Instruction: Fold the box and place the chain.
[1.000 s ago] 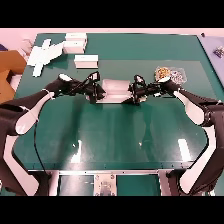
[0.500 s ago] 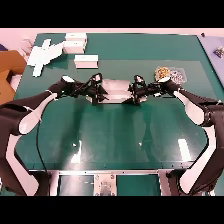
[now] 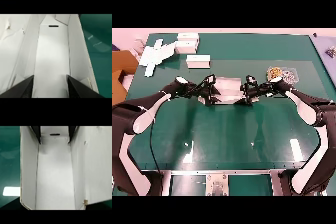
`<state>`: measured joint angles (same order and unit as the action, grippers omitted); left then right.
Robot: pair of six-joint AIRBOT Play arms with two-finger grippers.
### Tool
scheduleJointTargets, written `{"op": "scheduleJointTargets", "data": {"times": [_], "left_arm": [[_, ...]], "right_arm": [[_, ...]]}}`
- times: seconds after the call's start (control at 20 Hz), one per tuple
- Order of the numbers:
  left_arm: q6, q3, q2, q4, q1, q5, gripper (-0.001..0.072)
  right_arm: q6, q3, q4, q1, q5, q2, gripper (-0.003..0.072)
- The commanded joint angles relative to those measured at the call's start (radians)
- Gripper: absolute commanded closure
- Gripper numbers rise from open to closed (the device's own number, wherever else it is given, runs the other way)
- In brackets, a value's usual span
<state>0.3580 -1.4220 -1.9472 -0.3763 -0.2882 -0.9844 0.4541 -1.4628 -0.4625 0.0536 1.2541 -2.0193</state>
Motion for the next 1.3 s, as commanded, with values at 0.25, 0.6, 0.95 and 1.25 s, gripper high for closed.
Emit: {"op": "scheduleJointTargets", "data": {"times": [0.25, 0.6, 0.95, 1.25], "left_arm": [[0.008, -0.007, 0.008, -0.012, -0.001, 0.026, 0.0151], [-0.015, -0.016, 0.009, -0.063, 0.0, 0.033, 0.0547], [-0.073, -0.015, 0.013, -0.095, 0.069, -0.014, 0.0692], [-0.121, -0.015, 0.078, -0.096, 0.161, -0.039, 0.0692]], "right_arm": [[-0.001, 0.0, 0.003, 0.001, -0.004, 0.0, 0.0205], [-0.001, 0.0, 0.003, 0.001, -0.004, 0.0, 0.0205], [-0.001, 0.0, 0.003, 0.001, -0.004, 0.0, 0.0205], [-0.001, 0.0, 0.003, 0.001, -0.004, 0.0, 0.0205]]}}
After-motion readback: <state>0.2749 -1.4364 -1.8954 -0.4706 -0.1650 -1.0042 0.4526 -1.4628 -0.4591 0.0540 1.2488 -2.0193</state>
